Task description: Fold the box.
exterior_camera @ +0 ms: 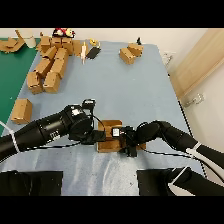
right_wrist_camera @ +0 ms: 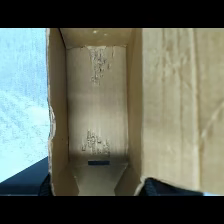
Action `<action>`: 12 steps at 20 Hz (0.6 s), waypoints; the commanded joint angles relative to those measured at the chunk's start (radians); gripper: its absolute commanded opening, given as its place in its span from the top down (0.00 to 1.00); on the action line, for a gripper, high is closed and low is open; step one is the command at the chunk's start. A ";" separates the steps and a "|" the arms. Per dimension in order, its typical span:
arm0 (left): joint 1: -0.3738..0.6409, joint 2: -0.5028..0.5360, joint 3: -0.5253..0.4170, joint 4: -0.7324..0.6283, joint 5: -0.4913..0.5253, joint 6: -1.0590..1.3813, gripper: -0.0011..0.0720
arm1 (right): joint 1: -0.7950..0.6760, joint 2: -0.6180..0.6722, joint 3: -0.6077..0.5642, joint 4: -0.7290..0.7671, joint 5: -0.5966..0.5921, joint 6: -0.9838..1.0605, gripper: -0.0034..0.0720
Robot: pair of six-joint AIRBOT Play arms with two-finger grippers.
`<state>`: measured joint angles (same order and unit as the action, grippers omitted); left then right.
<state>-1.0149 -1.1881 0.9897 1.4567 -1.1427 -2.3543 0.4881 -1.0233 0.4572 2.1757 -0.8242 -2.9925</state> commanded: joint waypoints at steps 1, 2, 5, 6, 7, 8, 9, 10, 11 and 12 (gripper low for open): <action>0.000 0.042 -0.027 -0.072 -0.050 0.214 0.97 | 0.000 0.000 0.000 0.001 0.000 0.000 0.25; 0.000 0.067 -0.037 -0.134 -0.032 0.338 0.97 | 0.000 0.000 0.000 0.001 0.000 0.000 0.25; -0.002 0.138 -0.055 -0.300 0.092 0.677 0.97 | 0.000 0.000 0.000 0.001 0.000 0.000 0.25; -0.002 0.153 -0.056 -0.313 0.122 0.763 0.97 | 0.000 0.000 0.000 0.001 0.000 0.000 0.25; -0.002 0.165 -0.056 -0.312 0.137 0.835 0.97 | 0.000 0.000 0.000 0.001 0.000 0.000 0.25; -0.002 0.172 -0.058 -0.311 0.142 0.883 0.97 | 0.000 0.000 0.000 0.001 0.000 0.000 0.25; -0.002 0.174 -0.063 -0.306 0.151 0.917 0.97 | 0.000 0.000 0.000 0.001 0.000 0.000 0.25; -0.002 0.174 -0.076 -0.304 0.167 0.948 0.97 | 0.000 0.000 0.000 0.001 0.000 0.000 0.25; -0.002 0.174 -0.096 -0.305 0.198 0.995 0.97 | 0.000 0.000 0.000 0.001 0.000 0.000 0.25; -0.002 0.174 -0.119 -0.305 0.232 1.040 0.97 | 0.000 0.000 0.000 0.001 0.000 0.000 0.25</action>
<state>-1.0168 -1.0252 0.9073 1.1732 -0.9928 -1.4982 0.4881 -1.0233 0.4572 2.1761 -0.8238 -2.9925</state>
